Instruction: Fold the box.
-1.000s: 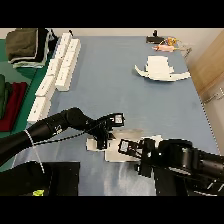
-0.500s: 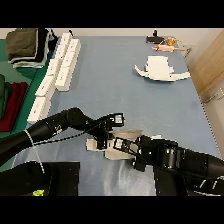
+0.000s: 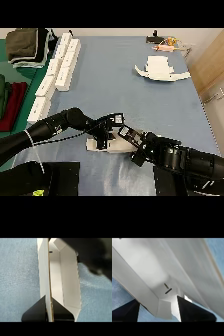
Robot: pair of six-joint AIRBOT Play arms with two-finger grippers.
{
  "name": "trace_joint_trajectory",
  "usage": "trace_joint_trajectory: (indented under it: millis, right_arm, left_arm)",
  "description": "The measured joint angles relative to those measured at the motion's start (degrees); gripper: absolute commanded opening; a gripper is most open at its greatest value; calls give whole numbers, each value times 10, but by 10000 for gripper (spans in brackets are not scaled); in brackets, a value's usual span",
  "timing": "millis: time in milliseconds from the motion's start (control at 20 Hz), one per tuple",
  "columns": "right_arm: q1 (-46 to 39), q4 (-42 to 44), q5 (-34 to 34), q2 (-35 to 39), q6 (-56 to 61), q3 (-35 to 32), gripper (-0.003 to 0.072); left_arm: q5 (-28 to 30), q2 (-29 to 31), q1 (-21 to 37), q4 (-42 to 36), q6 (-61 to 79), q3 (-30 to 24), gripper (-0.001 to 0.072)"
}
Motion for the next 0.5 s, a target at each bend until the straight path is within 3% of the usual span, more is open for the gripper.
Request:
trace_joint_trajectory:
  millis: [300,500]
  right_arm:
    - [-2,-7,23,32,15,1,720]
    - [-18,-8,25,58,-39,1,720]
  left_arm:
    - [0,0,0,0,0,0,15]
    - [0,0,0,0,0,0,15]
